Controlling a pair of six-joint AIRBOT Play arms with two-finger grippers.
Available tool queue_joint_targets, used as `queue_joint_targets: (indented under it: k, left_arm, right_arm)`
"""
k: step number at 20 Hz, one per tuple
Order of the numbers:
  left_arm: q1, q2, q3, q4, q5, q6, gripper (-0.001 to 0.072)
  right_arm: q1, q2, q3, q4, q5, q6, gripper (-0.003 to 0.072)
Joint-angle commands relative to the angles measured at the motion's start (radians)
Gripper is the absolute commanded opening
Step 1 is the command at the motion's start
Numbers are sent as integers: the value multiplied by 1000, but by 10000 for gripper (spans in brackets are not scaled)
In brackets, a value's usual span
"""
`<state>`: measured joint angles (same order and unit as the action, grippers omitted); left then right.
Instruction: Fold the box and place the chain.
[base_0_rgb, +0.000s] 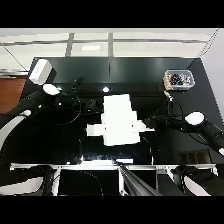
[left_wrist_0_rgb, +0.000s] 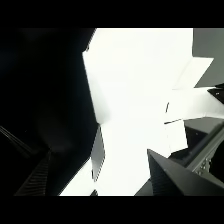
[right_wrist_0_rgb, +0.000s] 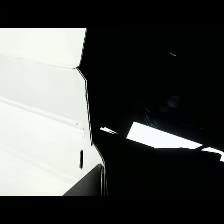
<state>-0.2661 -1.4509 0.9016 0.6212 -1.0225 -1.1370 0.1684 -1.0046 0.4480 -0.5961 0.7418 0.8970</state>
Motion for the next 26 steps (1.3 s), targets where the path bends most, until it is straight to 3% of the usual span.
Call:
queue_joint_targets:
  k: [1,6,13,17,20,22,23,26]
  left_arm:
    - [-15,-84,63,-14,-81,106,705]
    - [-50,-178,137,-58,-116,226,705]
    - [-81,-318,259,-52,-293,255,676]
    - [-81,-320,261,-47,-347,355,542]
    - [-81,-320,261,21,-343,356,273]
    - [-81,-320,261,73,-343,356,215]
    - [-80,-320,261,85,-346,357,131]
    - [-77,-320,261,85,-351,389,27]
  right_arm:
    - [1,1,-1,0,11,0,11]
    - [1,1,-1,0,13,0,11]
    - [1,1,-1,0,14,0,11]
    - [1,1,0,0,15,0,11]
    - [1,1,0,0,15,0,11]
    - [1,1,-1,-4,15,0,11]
    - [1,1,-1,-3,15,0,11]
    - [1,1,0,-3,16,0,11]
